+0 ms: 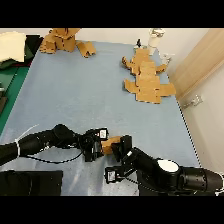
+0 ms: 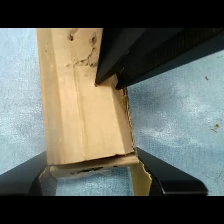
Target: Fold the box.
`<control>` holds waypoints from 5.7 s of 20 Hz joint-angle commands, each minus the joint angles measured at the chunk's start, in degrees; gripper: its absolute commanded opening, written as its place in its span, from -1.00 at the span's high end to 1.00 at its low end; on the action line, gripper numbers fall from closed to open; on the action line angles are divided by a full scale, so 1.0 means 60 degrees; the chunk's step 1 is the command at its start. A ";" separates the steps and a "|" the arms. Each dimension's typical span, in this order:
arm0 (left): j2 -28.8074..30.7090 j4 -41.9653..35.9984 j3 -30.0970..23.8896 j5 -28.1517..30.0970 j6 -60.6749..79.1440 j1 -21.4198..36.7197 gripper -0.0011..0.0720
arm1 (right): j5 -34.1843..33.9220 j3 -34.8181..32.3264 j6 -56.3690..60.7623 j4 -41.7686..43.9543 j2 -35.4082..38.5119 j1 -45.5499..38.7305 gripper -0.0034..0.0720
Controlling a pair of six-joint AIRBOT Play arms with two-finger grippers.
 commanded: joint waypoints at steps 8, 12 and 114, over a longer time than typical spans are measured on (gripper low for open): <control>0.0000 -0.0007 -0.0004 0.0000 -0.0011 0.0007 -0.69 | -0.0069 -0.0004 0.0029 0.0743 -0.0036 0.0007 0.54; 0.0000 -0.0007 -0.0004 -0.0004 -0.0011 0.0007 -0.69 | -0.0153 -0.0004 0.0044 0.0597 -0.0036 0.0000 0.59; 0.0000 -0.0011 0.0015 0.0087 -0.0011 0.0007 -0.69 | -0.4368 0.0091 1.1267 0.4408 0.2109 -0.3104 0.90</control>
